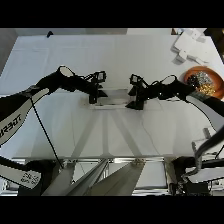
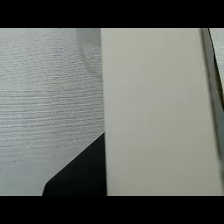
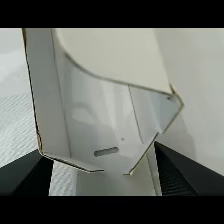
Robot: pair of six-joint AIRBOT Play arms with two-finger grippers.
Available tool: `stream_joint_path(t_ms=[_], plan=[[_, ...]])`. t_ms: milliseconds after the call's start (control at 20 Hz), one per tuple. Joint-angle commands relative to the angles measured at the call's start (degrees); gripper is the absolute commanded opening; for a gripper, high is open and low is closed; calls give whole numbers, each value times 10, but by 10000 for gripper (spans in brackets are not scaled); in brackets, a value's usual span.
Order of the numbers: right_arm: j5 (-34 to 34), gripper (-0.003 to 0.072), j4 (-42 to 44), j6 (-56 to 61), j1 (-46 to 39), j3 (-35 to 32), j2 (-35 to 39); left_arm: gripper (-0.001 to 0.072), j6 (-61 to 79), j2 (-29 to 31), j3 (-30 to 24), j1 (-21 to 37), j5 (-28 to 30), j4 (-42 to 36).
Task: Fold the box and place the chain.
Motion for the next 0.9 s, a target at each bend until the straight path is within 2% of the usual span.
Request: stream_joint_path(t_ms=[0, 400, 850], plan=[[59, 684, 12, -43, -7, 13, -16, 14, 0, 0, 0, 0, 0, 0], [115, 684, 47, -64, -38, 66, -70, 14, 0, 0, 0, 0, 0, 0], [123, 684, 7, -67, -19, 79, -95, 14, 0, 0, 0, 0, 0, 0]])
